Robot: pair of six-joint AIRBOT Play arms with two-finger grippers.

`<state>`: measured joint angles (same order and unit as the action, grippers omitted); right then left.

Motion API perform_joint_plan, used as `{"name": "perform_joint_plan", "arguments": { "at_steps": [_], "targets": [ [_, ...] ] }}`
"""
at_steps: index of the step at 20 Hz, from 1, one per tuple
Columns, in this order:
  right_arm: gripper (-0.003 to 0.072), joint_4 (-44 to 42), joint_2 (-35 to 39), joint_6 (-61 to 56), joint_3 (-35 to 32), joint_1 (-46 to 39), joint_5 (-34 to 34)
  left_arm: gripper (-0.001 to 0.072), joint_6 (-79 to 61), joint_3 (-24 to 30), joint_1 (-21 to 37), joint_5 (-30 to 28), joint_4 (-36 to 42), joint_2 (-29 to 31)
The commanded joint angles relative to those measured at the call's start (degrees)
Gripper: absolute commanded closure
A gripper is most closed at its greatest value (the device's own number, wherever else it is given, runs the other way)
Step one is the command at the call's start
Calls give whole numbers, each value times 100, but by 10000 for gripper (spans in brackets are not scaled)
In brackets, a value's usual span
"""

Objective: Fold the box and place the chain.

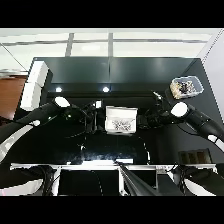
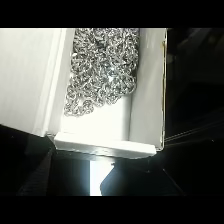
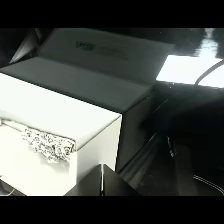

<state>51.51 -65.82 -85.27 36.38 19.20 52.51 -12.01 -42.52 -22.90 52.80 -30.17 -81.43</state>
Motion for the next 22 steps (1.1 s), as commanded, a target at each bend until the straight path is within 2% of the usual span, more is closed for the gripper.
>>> {"name": "perform_joint_plan", "arguments": {
  "at_steps": [1, 11, 15, 22],
  "targets": [
    [667, -48, -15, -4, -2, 20, -26, 3, -2, -7, -4, -20, 24, -4],
    [667, -50, -15, -4, -2, 20, -2, 4, -11, -11, 79, -144, -22, -4],
    [667, -48, -15, -4, -2, 20, 7, 4, -138, -151, 146, 35, -343, -4],
    [667, -48, -15, -4, -2, 20, 7, 5, -304, -232, -81, 26, -334, -55]
  ]
}}
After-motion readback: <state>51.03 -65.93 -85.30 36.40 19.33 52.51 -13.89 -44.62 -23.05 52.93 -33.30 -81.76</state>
